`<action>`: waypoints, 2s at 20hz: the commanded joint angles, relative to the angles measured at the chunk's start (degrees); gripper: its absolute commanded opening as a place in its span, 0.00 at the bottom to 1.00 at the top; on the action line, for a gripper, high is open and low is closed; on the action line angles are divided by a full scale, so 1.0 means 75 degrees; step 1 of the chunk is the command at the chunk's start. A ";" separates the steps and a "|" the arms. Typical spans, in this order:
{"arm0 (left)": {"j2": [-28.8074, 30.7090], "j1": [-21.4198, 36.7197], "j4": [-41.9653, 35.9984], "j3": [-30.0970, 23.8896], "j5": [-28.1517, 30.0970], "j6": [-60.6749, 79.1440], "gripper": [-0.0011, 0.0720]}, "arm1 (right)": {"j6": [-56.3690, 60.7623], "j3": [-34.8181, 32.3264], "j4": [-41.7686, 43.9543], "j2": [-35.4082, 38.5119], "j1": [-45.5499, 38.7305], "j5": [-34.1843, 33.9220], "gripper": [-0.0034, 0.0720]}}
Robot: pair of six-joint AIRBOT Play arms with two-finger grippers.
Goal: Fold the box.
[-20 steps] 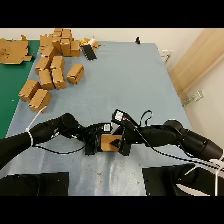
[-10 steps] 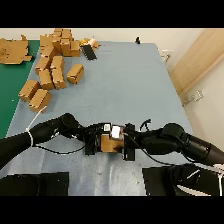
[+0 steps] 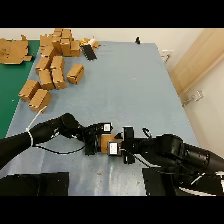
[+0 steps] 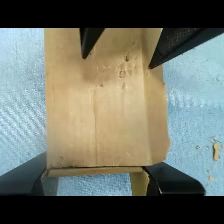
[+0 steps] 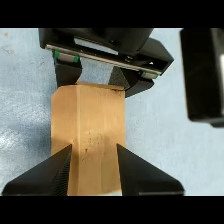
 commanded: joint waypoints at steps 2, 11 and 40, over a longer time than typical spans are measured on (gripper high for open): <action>0.0003 0.0006 0.0003 0.0000 0.0003 0.0003 0.57 | 0.0134 -0.0192 -0.0265 0.0015 0.0117 0.0216 0.65; 0.0003 0.0006 0.0003 0.0000 0.0000 0.0003 0.57 | 0.0169 -0.0670 -0.0647 0.0017 0.0114 0.0790 0.70; 0.0003 0.0006 0.0003 0.0000 0.0003 0.0000 0.57 | 0.0283 -0.0673 -0.0659 0.0481 0.0178 0.0402 0.25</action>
